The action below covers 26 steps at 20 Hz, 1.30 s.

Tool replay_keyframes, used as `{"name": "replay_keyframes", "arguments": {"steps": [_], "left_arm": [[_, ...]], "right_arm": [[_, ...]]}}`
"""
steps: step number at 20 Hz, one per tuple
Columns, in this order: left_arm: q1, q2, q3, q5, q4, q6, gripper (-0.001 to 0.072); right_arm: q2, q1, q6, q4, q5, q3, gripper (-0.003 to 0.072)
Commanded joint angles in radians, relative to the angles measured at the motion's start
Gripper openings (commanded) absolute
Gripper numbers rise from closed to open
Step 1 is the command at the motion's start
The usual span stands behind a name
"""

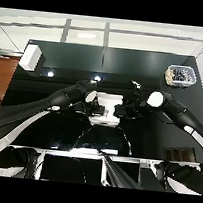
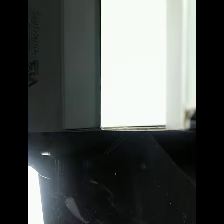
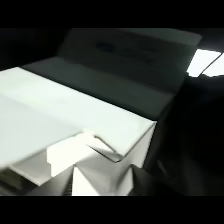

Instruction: Fold the box and place the chain.

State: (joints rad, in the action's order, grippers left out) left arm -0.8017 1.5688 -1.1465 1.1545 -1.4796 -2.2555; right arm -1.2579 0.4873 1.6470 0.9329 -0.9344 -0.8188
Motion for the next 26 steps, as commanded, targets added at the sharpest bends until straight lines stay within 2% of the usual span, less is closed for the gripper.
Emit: {"name": "replay_keyframes", "arguments": {"steps": [1,13,16,26], "left_arm": [[0.0,0.001,0.0,-0.003,0.0,0.001,0.0026],[0.0,0.001,0.0,-0.002,-0.001,0.001,0.0026],[0.0,0.001,0.0,-0.002,-0.001,0.001,0.0026],[0.0,0.001,0.0,0.002,-0.001,0.001,0.0026]], "right_arm": [[-0.053,0.05,0.121,0.099,-0.035,-0.063,0.0336],[-0.167,0.199,0.448,0.435,-0.169,-0.208,0.0336],[-0.17,0.211,0.514,0.441,-0.161,-0.21,0.0336],[-0.217,0.211,0.532,0.453,-0.195,-0.209,0.0336]]}}
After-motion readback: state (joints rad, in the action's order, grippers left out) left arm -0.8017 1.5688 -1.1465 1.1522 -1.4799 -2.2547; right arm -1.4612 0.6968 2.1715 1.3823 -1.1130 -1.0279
